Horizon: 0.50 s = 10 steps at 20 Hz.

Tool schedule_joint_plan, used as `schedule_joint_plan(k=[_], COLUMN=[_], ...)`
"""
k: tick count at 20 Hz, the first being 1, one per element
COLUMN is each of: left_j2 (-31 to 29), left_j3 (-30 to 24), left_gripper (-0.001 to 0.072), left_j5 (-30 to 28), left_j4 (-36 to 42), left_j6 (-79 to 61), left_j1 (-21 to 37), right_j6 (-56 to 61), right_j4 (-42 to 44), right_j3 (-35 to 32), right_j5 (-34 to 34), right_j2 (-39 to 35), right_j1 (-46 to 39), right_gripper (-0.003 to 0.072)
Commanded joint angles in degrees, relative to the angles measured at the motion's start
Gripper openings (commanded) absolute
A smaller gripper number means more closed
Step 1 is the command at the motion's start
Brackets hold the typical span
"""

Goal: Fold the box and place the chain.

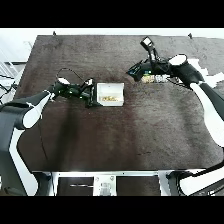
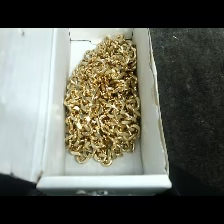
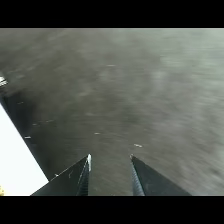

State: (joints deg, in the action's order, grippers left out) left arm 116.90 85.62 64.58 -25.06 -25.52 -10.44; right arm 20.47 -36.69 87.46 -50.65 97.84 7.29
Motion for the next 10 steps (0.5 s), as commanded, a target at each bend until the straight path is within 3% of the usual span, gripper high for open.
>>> schedule_joint_plan(k=[1,6,10], left_j2=[0.0,0.0,0.0], left_j3=[0.0,0.0,0.0], left_gripper=[0.0355,0.0355,0.0355], left_j5=[0.0,0.0,0.0], left_j4=[0.0,0.0,0.0], left_j6=[0.0,0.0,0.0], left_j1=[0.0,0.0,0.0], right_j6=[-3.1,-2.7,-2.8], right_j4=[1.7,-6.1,-7.3], right_j3=[4.0,4.0,4.1], right_j5=[-5.7,-9.7,-13.2], right_j2=[5.2,5.3,5.3], right_j1=[1.8,5.5,7.7], right_gripper=[0.0302,0.0303,0.0303])
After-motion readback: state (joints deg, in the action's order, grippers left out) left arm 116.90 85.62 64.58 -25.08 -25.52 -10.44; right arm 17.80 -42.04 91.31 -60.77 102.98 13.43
